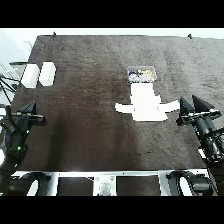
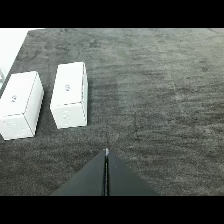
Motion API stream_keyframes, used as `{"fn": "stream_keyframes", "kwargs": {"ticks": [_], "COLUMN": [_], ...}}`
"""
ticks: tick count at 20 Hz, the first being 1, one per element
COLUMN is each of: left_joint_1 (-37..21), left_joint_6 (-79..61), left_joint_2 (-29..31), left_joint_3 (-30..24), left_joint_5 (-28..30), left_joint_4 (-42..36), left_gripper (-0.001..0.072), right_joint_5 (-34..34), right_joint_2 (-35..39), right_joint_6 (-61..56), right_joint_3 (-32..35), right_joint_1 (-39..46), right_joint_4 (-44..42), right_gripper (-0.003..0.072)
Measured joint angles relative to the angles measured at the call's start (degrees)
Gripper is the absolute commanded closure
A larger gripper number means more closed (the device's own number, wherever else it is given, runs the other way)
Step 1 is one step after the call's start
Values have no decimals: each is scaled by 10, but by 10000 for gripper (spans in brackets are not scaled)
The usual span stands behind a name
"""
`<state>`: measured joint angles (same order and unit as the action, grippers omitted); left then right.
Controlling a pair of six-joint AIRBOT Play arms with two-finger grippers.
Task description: Fold the box and place the chain.
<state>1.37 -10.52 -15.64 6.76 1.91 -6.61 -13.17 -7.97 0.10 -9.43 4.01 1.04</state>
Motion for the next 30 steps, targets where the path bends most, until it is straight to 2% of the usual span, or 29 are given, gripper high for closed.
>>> {"fn": "stream_keyframes", "kwargs": {"ticks": [11,13,16,17,18,19,20,21,23,25,29,30], "left_joint_1": [0,0,0,0,0,0,0,0,0,0,0,0], "left_joint_6": [0,0,0,0,0,0,0,0,0,0,0,0], "left_joint_2": [0,0,0,0,0,0,0,0,0,0,0,0], "left_joint_3": [0,0,0,0,0,0,0,0,0,0,0,0], "left_joint_5": [0,0,0,0,0,0,0,0,0,0,0,0], "left_joint_4": [0,0,0,0,0,0,0,0,0,0,0,0], "left_gripper": [688,688,688,688,688,689,688,688,688,689,689,689], "right_joint_5": [9,38,55,48,26,-12,-74,-136,-272,-376,-533,-572], "right_joint_2": [-9,-38,-135,-181,-228,-278,-338,-391,-493,-573,-701,-732], "right_joint_6": [0,-2,-27,-40,-58,-91,-148,-205,-312,-378,-465,-478], "right_joint_3": [-21,-48,-106,-129,-152,-177,-212,-245,-321,-394,-543,-580], "right_joint_1": [0,3,29,47,69,97,135,169,238,297,355,357], "right_joint_4": [-8,-10,-10,-9,0,23,71,127,246,329,440,458], "right_gripper": [240,259,279,337,399,371,264,222,219,213,210,173]}}
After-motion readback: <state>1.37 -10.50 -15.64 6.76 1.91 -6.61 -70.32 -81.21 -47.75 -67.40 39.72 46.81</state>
